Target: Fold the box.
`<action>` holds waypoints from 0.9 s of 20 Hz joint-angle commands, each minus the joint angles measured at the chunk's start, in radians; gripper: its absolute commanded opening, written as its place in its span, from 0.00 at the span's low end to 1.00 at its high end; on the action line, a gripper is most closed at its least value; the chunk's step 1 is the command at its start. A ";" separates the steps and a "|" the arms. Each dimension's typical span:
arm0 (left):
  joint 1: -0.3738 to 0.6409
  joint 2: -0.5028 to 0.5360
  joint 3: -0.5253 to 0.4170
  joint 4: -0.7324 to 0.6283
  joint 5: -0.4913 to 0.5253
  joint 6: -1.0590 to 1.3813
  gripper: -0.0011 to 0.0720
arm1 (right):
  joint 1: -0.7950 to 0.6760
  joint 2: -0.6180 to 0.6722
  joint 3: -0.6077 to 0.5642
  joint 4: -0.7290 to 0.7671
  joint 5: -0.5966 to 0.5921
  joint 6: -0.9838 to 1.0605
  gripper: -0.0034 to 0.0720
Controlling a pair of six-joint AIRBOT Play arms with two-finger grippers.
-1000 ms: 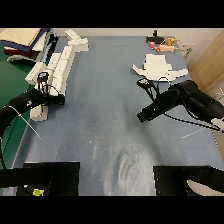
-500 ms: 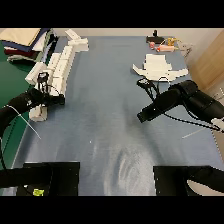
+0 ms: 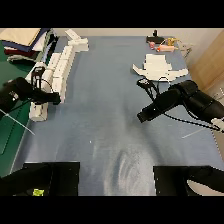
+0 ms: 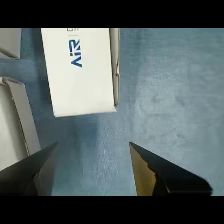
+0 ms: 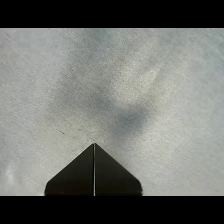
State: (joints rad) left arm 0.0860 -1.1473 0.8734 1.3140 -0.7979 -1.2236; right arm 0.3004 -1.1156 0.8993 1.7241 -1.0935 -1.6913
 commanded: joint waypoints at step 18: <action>-0.523 0.063 0.188 -0.312 -0.310 0.003 0.03 | 0.000 -0.001 0.001 0.000 0.000 0.000 0.05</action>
State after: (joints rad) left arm -0.3931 -1.0710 1.0603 1.0092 -1.1122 -1.2201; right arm 0.3004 -1.1156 0.8993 1.7241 -1.0935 -1.6913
